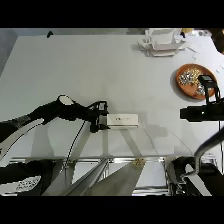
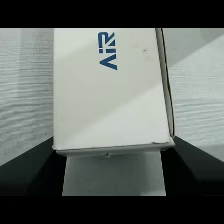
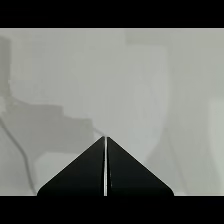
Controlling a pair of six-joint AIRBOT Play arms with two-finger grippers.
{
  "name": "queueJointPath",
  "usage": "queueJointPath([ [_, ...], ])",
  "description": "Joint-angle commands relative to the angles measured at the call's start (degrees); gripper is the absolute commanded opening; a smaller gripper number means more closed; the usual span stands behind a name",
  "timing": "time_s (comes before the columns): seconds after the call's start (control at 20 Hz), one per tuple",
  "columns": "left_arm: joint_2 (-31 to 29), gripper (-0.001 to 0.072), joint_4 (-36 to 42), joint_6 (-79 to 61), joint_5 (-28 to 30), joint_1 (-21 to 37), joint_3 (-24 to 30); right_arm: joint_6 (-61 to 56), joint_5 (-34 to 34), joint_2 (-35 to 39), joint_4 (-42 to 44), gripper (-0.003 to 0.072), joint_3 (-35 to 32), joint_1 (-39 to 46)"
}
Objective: Fold the box and place the chain.
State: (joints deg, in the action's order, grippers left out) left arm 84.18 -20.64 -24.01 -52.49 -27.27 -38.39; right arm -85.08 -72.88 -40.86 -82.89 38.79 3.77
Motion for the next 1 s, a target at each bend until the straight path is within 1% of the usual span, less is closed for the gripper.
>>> queueJointPath([
  [0.0,-0.76,0.0026,0.37,0.04,0.02,0.15,-0.07,0.00,0.52,-0.11,0.66,0.0019,-0.15,0.11],
  [0.05,-2.16,0.0003,0.57,0.07,0.52,0.50,-0.07,0.00,0.52,-0.11,0.66,0.0019,-0.17,0.11],
  [0.25,-11.72,0.0003,0.83,0.07,1.70,4.42,-0.09,0.00,0.50,-0.11,0.68,0.0019,-0.24,0.11],
  [0.35,-16.83,0.0003,0.31,1.95,3.89,7.67,-0.09,0.00,0.48,-0.11,0.68,0.0019,-0.24,0.11],
  [0.5,-22.56,0.0006,-0.83,10.54,7.76,14.34,-0.09,0.00,0.48,-0.11,0.68,0.0019,-0.24,0.11],
  [0.6,-24.90,0.0008,-4.02,17.59,8.70,20.41,-0.09,0.00,0.48,-0.11,0.68,0.0019,-0.24,0.11],
  [0.7,-25.44,0.0012,-9.09,25.09,8.85,26.84,-0.07,0.00,0.52,-0.11,0.68,0.0019,-0.24,0.11],
  [0.75,-25.38,0.0043,-12.44,28.79,8.92,29.97,-0.07,-0.02,0.79,-0.11,0.68,0.0019,-0.24,0.11],
  [0.9,-25.33,0.0204,-23.80,40.39,11.26,38.49,-0.07,-0.44,1.05,-0.09,0.70,0.0019,-0.24,0.11],
  [0.95,-25.31,0.0222,-27.10,43.52,11.37,40.98,-0.07,-0.42,0.94,-0.09,0.66,0.0019,-0.24,0.11],
])
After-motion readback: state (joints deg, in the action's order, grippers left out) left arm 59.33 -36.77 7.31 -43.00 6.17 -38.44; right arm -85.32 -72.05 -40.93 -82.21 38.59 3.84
